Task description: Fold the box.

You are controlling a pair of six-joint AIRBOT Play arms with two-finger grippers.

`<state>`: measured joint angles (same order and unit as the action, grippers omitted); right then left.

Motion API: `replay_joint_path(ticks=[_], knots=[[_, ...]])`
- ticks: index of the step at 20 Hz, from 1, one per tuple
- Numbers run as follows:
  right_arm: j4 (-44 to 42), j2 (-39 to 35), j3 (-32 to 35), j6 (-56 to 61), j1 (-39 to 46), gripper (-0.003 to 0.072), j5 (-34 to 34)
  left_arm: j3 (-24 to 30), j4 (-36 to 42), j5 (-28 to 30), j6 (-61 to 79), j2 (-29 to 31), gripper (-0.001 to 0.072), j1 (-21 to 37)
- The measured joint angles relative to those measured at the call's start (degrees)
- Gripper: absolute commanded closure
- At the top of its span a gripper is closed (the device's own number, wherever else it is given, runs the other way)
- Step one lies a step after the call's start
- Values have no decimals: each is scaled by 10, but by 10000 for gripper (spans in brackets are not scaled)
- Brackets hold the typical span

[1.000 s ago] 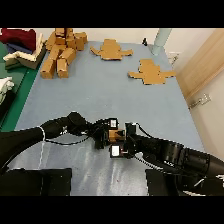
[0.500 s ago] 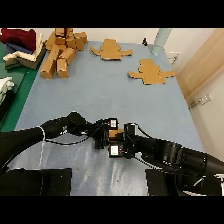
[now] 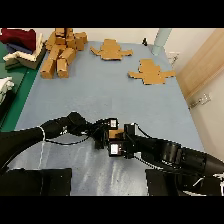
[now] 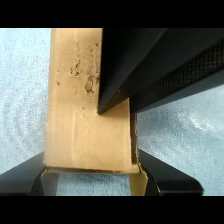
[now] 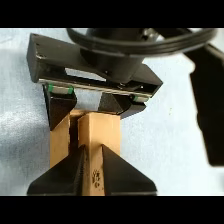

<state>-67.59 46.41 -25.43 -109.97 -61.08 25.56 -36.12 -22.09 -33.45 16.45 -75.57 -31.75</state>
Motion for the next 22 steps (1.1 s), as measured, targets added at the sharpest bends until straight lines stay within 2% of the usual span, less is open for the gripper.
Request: replay_joint_path(ticks=[7,9,12,13,14,15,16,22], knots=[[-44,2,4,-5,0,518,7,0,0,0,0,0,314,0],[-50,0,3,-6,0,322,9,0,0,0,0,0,315,0],[-54,-15,-4,-6,0,316,9,0,0,0,0,0,314,0],[-54,-20,-6,-6,0,348,9,0,0,0,0,0,314,0],[-55,-25,-7,-6,0,475,9,0,0,0,0,0,315,0],[-55,-28,-8,-7,0,661,12,0,0,0,0,0,315,0],[-55,-30,-9,-6,0,683,19,0,0,0,0,0,315,0],[-57,-14,-11,-5,4,682,38,0,0,0,0,0,314,0]])
